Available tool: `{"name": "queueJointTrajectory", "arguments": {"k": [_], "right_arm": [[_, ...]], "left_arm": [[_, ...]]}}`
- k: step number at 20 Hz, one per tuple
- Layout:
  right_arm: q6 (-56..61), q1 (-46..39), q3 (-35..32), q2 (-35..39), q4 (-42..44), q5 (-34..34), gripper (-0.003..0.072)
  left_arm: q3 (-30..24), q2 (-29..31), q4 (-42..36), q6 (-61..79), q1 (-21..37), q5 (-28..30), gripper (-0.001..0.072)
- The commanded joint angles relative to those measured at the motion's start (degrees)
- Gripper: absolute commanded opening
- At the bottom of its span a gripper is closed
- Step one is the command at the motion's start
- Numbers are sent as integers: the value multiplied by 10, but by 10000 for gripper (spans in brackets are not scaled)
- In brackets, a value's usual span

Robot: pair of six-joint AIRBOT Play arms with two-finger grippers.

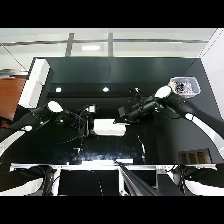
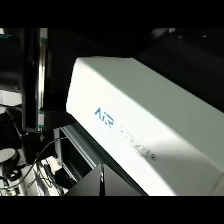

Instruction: Fold the box and place the chain.

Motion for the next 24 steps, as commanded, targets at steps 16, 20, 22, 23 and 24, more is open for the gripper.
{"name": "queueJointTrajectory", "arguments": {"k": [16, 20, 22, 23, 24], "right_arm": [[10, 45, -22, -26, -21, -72, 23], [-10, 26, -20, -7, -7, -67, 23], [-21, -2, -20, 25, 10, -57, 23], [-21, -19, -20, 44, 10, -50, 23], [-21, -39, -20, 67, 10, -43, 23]], "left_arm": [[0, 0, 0, 1, 0, 1, 482], [0, 0, 0, 1, 0, 1, 483], [0, 0, 0, 1, 0, 1, 484], [0, 0, 0, 1, 0, 0, 484], [0, 0, 0, 1, 0, -1, 485]]}}
